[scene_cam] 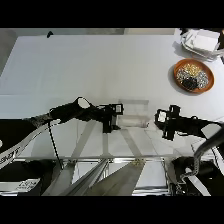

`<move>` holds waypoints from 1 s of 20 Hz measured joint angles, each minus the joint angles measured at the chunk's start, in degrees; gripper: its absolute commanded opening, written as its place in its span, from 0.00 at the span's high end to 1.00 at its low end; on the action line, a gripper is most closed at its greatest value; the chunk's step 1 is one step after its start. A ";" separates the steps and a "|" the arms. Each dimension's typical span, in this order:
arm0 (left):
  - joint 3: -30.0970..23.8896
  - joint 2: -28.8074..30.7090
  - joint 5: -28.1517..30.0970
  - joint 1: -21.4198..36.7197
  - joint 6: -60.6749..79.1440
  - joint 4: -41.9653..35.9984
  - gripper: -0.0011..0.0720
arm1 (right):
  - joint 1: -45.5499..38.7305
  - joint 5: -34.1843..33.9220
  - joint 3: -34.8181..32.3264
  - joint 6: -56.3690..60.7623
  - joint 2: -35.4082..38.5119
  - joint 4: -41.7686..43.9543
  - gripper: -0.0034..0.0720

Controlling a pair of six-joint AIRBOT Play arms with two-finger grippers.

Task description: Fold the box and place the chain.

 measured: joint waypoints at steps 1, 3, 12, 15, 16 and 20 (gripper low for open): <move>0.02 0.00 0.00 0.00 0.00 0.00 0.49 | 0.00 0.00 0.00 -0.39 -0.70 -1.11 0.36; 0.00 0.00 0.00 -0.02 0.00 0.00 0.49 | 0.00 -0.50 0.00 -2.67 -2.82 -1.92 0.38; 0.00 0.00 -0.02 -0.02 -0.02 -0.02 0.49 | 0.00 -4.22 0.02 -17.81 -13.92 4.48 0.56; 0.00 0.00 -0.02 -0.02 -0.02 -0.02 0.49 | 0.00 -4.92 0.02 -21.11 -15.58 7.19 0.57; 0.00 0.00 -0.02 -0.02 -0.02 -0.02 0.49 | 0.00 -5.14 0.00 -21.57 -15.93 7.91 0.57; 0.00 0.00 -0.02 -0.02 0.00 -0.02 0.49 | 1.60 -5.57 0.02 -22.84 -17.29 9.70 0.75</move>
